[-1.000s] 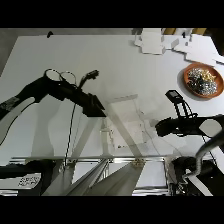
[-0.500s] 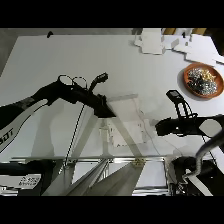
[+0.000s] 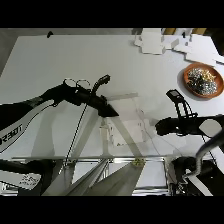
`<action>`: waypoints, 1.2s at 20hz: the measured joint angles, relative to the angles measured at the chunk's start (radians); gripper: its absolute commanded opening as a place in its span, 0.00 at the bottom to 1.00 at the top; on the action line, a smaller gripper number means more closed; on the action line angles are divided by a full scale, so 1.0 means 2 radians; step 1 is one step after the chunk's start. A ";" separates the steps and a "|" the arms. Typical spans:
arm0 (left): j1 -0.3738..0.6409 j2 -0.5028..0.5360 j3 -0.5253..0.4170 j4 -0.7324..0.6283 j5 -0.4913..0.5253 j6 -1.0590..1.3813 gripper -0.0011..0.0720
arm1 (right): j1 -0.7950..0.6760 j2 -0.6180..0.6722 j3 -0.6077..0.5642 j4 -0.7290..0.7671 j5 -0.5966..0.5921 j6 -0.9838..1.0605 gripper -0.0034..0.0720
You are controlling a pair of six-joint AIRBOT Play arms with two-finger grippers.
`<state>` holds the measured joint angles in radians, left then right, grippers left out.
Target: Fold the box and place the chain.
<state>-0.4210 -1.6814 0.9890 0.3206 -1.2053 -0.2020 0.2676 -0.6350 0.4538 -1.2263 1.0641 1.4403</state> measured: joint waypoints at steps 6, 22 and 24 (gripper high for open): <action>-0.022 -0.001 0.000 0.023 0.002 0.031 0.17 | 0.000 0.000 0.000 0.000 -0.009 0.000 0.07; -0.042 0.024 0.000 0.076 0.062 0.122 0.02 | 0.000 0.001 0.035 0.001 0.005 -0.026 0.32; -0.052 0.025 0.000 0.105 0.064 0.122 0.02 | 0.000 0.001 0.053 0.000 0.017 -0.040 0.35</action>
